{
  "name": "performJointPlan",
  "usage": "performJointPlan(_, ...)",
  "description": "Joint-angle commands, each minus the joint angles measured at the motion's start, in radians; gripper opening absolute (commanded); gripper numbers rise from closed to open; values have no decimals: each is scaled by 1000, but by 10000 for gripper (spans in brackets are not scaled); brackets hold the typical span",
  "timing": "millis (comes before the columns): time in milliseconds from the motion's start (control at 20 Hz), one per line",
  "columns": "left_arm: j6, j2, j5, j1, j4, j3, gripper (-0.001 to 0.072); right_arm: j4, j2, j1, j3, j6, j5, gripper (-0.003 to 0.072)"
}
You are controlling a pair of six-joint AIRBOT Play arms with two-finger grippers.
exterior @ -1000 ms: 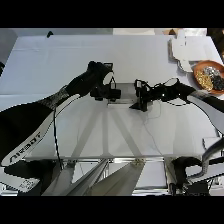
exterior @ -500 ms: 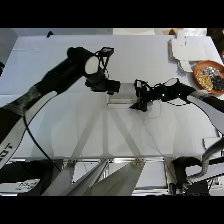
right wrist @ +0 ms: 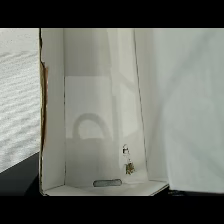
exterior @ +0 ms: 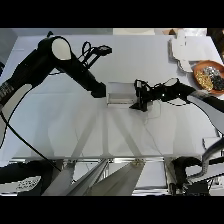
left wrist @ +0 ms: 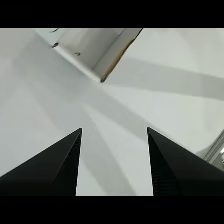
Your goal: Fold the box and place the chain.
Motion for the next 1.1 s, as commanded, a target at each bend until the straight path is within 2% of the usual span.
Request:
performJointPlan(0, 222, 3, -11, 93, -56, -67, 456, 0, 1, 0, 0, 0, 0, 398)
performJointPlan(250, 675, 3, 74, 231, -242, -196, 466, 0, 1, 0, 0, 0, 0, 398)
performJointPlan(450, 1133, 1, 243, 266, -374, -322, 697, 0, 1, 0, 0, 0, 0, 398)
performJointPlan(600, 1412, -19, 338, 256, -553, -406, 697, 0, 1, 0, 0, 0, 0, 398)
performJointPlan(750, 1653, -77, 294, 255, -628, -424, 696, 0, 1, 0, 0, 0, 0, 398)
performJointPlan(1050, 1654, -188, 294, 253, -727, -424, 698, 0, 1, 0, 0, 0, 0, 398)
